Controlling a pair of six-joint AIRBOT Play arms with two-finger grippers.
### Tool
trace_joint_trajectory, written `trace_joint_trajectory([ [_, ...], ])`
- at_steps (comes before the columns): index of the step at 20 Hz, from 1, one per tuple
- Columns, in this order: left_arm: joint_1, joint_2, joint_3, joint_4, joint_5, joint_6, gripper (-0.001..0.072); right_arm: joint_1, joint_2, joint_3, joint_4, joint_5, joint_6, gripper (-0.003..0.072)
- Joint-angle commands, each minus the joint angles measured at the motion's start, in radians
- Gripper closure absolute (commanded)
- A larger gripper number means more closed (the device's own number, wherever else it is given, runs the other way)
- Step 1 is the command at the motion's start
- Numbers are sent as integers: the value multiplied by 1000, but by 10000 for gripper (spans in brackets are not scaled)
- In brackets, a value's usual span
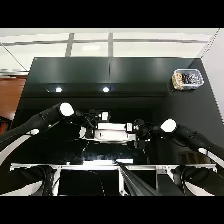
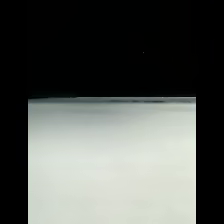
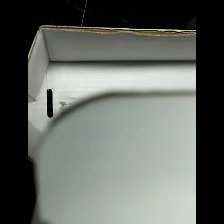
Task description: Fold the box and place the chain.
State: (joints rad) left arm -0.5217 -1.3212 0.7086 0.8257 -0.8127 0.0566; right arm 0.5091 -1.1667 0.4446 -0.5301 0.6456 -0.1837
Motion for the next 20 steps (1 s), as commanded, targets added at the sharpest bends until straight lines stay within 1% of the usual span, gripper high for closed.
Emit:
trace_joint_trajectory([
  [1,0,1,0,-1,0,0,684,0,-3,2,-2,-4,10,73],
  [4,0,1,0,-1,0,0,684,0,-6,5,-2,-26,35,74],
  [15,0,1,0,-1,0,0,684,3,-14,13,-21,-18,45,74],
  [20,0,1,0,-1,0,0,684,36,-20,14,-69,-26,71,74],
])
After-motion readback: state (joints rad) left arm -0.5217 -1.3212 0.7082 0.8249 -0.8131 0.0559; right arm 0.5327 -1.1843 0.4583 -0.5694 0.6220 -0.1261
